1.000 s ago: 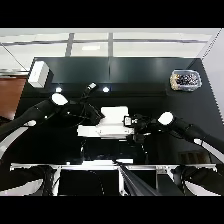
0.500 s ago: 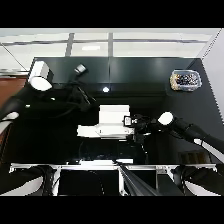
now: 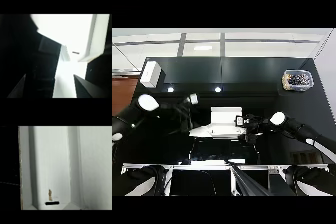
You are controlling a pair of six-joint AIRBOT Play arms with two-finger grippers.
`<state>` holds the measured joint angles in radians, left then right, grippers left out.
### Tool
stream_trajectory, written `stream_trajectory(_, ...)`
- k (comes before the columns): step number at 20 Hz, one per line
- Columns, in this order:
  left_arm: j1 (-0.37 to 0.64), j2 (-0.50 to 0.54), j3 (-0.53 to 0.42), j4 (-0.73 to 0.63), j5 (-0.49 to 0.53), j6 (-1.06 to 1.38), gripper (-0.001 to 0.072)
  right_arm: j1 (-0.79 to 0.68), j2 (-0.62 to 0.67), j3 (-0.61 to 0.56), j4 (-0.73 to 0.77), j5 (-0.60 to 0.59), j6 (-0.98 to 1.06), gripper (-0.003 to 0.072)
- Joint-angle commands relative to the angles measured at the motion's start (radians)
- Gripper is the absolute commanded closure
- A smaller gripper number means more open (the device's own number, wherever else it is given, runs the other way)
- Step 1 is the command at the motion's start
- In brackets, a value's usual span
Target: Fold the box and place the chain.
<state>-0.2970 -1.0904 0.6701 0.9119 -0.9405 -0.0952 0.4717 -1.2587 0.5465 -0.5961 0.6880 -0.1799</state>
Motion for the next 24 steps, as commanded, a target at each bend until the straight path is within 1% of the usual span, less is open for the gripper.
stream_trajectory(1, -0.098, -0.009, -0.060, 0.060, 0.129, 0.101, -0.0003, 0.001, 0.000, 0.000, 0.000, 0.000, 0.000, 0.0610)
stream_trajectory(3, -0.119, -0.042, -0.060, -0.044, 0.120, 0.087, -0.0001, 0.001, 0.000, 0.000, 0.000, 0.000, 0.000, 0.0610)
stream_trajectory(4, -0.126, -0.056, -0.060, -0.072, 0.110, 0.087, 0.0000, 0.001, 0.000, 0.000, 0.000, 0.000, 0.000, 0.0610)
stream_trajectory(6, -0.139, -0.068, -0.060, -0.046, 0.088, 0.084, 0.0004, 0.001, 0.000, 0.000, 0.000, 0.000, 0.000, 0.0610)
stream_trajectory(7, -0.139, -0.068, -0.059, -0.054, 0.091, 0.059, 0.0023, 0.001, 0.000, 0.000, 0.000, 0.000, 0.000, 0.0610)
stream_trajectory(8, -0.139, -0.068, -0.059, -0.083, 0.092, 0.039, 0.0027, 0.001, 0.000, 0.000, 0.000, 0.000, 0.000, 0.0610)
stream_trajectory(9, -0.139, -0.068, -0.060, -0.114, 0.089, 0.039, 0.0052, 0.001, 0.000, 0.000, 0.000, 0.000, 0.000, 0.0610)
stream_trajectory(10, -0.139, -0.068, -0.060, -0.136, 0.089, 0.039, 0.0154, 0.001, 0.000, 0.000, 0.000, 0.000, 0.000, 0.0610)
stream_trajectory(11, -0.139, -0.068, -0.060, -0.140, 0.095, 0.039, 0.0308, 0.001, 0.000, 0.000, 0.000, 0.000, 0.000, 0.0610)
stream_trajectory(12, -0.139, -0.069, -0.060, -0.140, 0.097, 0.039, 0.0422, 0.001, 0.000, 0.000, 0.000, 0.000, 0.000, 0.0610)
stream_trajectory(16, -0.139, -0.070, -0.060, -0.151, 0.064, 0.035, 0.0435, 0.001, 0.000, 0.000, 0.000, 0.000, 0.000, 0.0610)
stream_trajectory(18, -0.139, -0.073, -0.060, -0.179, 0.047, 0.035, 0.0435, 0.001, 0.000, 0.000, 0.000, 0.000, 0.000, 0.0610)
stream_trajectory(21, -0.139, -0.082, -0.060, -0.221, 0.067, 0.035, 0.0435, 0.001, 0.000, 0.000, 0.000, 0.000, 0.000, 0.0610)
stream_trajectory(24, -0.139, -0.094, -0.060, -0.222, 0.085, 0.035, 0.0439, 0.001, 0.000, 0.000, 0.000, 0.000, 0.000, 0.0610)
